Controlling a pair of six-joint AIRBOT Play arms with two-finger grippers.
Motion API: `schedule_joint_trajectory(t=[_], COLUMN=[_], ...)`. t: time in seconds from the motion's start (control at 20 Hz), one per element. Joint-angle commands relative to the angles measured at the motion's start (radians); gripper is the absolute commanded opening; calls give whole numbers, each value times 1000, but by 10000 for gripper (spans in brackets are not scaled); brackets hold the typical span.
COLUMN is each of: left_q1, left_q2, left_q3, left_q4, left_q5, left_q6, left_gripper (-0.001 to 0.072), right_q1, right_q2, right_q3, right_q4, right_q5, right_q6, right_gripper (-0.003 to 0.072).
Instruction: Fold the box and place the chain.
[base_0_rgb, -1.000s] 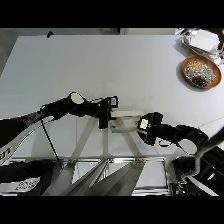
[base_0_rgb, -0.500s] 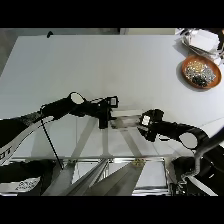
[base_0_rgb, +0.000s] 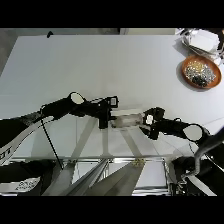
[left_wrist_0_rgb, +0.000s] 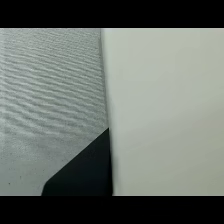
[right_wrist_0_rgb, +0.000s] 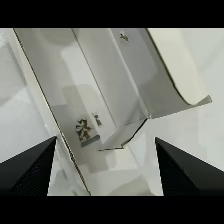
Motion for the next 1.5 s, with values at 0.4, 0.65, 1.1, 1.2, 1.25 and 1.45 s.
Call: schedule_joint_trajectory(t=[0.4,0.65,1.1,1.2,1.25,1.45], left_q1=[-1,-1,-1,-1,-1,-1], left_q2=[0,0,0,0,0,0], left_q3=[0,0,0,0,0,0], left_q4=[0,0,0,0,0,0], left_q5=[0,0,0,0,0,0], left_q6=[0,0,0,0,0,0], left_gripper=[12,12,12,12,12,12], right_q1=[-134,-134,-131,-131,-131,-131], right_q2=[-165,-284,-350,-350,-350,-350], right_q3=[13,90,107,107,107,107], right_q4=[282,311,269,246,244,245], right_q5=[130,166,302,301,293,248], right_q6=[-434,-478,-422,-393,-393,-394], right_gripper=[696,694,649,635,632,570])
